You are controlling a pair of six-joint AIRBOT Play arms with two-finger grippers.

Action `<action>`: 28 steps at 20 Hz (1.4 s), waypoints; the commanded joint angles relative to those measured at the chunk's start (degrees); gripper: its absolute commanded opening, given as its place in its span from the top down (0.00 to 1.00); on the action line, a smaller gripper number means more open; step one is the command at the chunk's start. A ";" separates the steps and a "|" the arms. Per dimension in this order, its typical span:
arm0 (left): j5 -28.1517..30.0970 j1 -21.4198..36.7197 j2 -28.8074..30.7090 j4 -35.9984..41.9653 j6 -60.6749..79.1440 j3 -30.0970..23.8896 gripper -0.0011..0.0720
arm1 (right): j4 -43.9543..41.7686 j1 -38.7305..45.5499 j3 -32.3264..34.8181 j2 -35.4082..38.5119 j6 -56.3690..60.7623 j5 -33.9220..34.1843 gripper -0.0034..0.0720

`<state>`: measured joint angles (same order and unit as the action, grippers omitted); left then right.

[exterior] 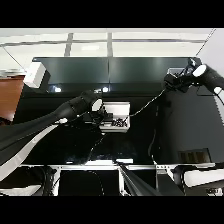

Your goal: Fold the box and place the chain.

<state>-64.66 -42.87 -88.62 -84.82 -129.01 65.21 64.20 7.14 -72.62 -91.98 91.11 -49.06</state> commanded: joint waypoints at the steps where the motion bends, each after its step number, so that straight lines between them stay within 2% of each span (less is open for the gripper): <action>1: 0.15 0.07 0.00 0.00 0.02 0.02 0.95 | -0.17 -1.44 -0.68 10.47 -10.23 -10.73 0.94; 4: 0.20 0.07 0.00 -0.22 0.04 0.02 0.95 | -1.31 -2.54 -0.92 26.95 -11.21 -9.77 0.94; 6: 0.22 0.07 0.00 -0.20 0.04 0.02 0.95 | -4.48 -2.64 -2.25 35.01 -11.47 -11.91 0.94; 10: 0.07 0.07 0.00 0.00 0.07 0.02 0.95 | -11.72 -5.70 -3.58 43.71 -11.91 -18.58 0.94; 12: 0.07 0.07 0.00 0.00 0.07 0.02 0.95 | -14.88 -8.15 -5.27 45.03 -11.89 -18.71 0.94; 17: 0.13 0.07 0.00 -0.04 0.07 0.02 0.95 | -15.47 -13.99 -13.57 44.98 -11.43 -15.91 0.94; 22: 0.17 0.07 0.00 -0.17 0.09 0.02 0.95 | -16.31 -15.41 -11.85 41.97 -9.31 -23.61 0.94; 28: 0.13 0.07 0.00 -0.17 0.07 0.02 0.95 | -17.70 -24.24 -4.50 38.51 -9.05 -21.81 0.94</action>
<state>-64.51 -42.85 -88.62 -85.03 -128.95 65.21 46.98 -13.21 -80.20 -51.92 81.71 -71.50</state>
